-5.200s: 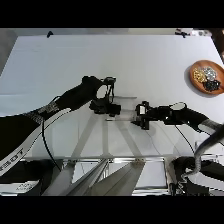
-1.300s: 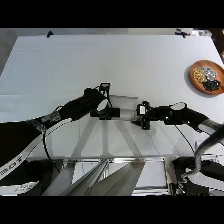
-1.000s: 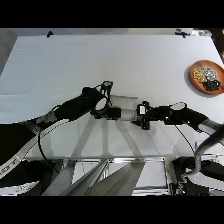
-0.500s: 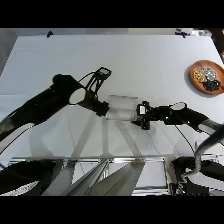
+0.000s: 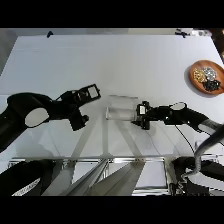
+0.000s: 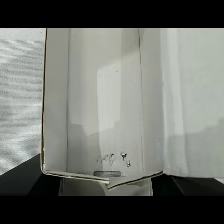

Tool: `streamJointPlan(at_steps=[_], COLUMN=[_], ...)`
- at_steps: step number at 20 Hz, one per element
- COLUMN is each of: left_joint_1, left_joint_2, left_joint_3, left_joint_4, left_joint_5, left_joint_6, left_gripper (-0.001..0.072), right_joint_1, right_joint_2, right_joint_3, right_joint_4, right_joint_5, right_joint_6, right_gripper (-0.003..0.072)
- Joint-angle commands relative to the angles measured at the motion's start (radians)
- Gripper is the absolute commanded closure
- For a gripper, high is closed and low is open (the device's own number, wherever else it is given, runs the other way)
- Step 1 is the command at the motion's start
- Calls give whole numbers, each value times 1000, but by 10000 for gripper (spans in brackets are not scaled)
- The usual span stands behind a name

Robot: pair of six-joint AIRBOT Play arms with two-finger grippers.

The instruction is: Fold the box and place the chain.

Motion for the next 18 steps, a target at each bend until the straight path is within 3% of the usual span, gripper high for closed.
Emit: streamJointPlan(at_steps=[1, 3, 5, 7, 13, 16, 18], left_joint_1=[51, 137, 257, 315, 310, 310, 313], left_joint_2=[32, -36, -145, -235, -377, -474, -541], left_joint_3=[-158, -169, -168, -166, -159, -100, -30], left_joint_4=[-160, -404, -741, -998, -1225, -1211, -1126], left_joint_5=[233, 290, 298, 296, 255, 161, 69], left_joint_6=[443, 811, 1159, 1384, 1492, 1447, 1354], left_gripper=[124, 7, 7, 6, 7, 8, 7], right_joint_1=[1, 1, 1, 1, 1, 1, 1], right_joint_2=[0, 0, 0, 0, 0, 0, 0], right_joint_3=[0, 0, 0, 0, 0, 0, 0], right_joint_4=[0, 0, 0, 0, 0, 0, 0], right_joint_5=[0, 0, 0, 0, 0, 0, 0], right_joint_6=[0, 0, 0, 0, 0, 0, 0], right_gripper=[265, 265, 265, 265, 265, 265, 265])
